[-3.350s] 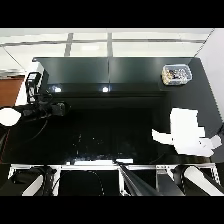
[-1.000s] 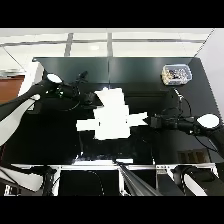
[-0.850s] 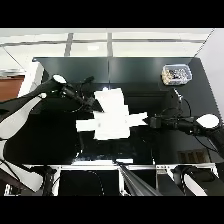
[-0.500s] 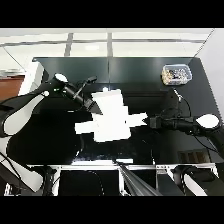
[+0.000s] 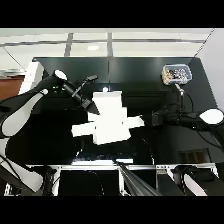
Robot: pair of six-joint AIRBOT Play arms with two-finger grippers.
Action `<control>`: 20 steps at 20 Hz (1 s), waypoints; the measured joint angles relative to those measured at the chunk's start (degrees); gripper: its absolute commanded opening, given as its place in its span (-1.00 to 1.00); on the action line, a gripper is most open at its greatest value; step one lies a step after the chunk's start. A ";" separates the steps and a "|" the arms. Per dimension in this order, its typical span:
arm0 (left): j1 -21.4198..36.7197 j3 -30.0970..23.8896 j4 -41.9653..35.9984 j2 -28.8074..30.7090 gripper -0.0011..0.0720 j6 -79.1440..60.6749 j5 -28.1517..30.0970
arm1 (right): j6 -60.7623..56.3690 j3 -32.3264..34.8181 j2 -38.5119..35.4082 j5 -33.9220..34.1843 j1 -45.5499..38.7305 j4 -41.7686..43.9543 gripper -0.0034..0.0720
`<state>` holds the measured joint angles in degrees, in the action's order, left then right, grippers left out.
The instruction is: Fold the box and place the chain.
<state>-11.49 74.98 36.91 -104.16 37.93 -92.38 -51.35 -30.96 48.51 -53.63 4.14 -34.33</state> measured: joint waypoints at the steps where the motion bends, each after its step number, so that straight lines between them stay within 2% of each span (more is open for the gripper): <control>1: -0.42 -0.98 0.46 1.62 -0.91 -0.02 0.48 | 1.68 -1.53 0.00 -0.85 -0.04 -1.22 0.93; 3: -1.90 -5.77 0.28 6.73 -0.90 -3.26 4.94 | 6.75 -3.56 0.00 -2.40 0.22 -3.56 0.93; 4: -2.97 -9.31 0.02 9.79 -0.89 -7.04 8.98 | 10.01 -4.11 0.00 -2.67 0.81 -5.01 0.93; 6: -5.14 -15.54 -1.38 14.69 -0.89 -17.22 17.03 | 17.25 -4.24 0.00 -3.21 2.91 -7.63 0.93; 8: -7.21 -19.17 -1.81 17.03 -0.89 -28.57 22.21 | 24.52 -3.34 0.07 -1.97 5.97 -9.53 0.93; 11: -10.08 -20.79 -2.29 17.49 -0.89 -38.27 28.06 | 32.54 -1.70 0.68 0.87 11.50 -13.09 0.93; 15: -11.87 -20.46 -2.73 16.04 -0.89 -42.56 33.83 | 37.09 -0.76 2.54 1.62 17.27 -19.37 0.93; 20: -11.32 -20.17 -2.84 14.84 -0.89 -41.99 34.84 | 39.34 0.46 5.01 0.50 21.35 -22.16 0.93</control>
<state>-22.81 54.81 34.06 -89.32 -4.05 -57.54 -12.01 -30.50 53.52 -53.12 25.50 -56.49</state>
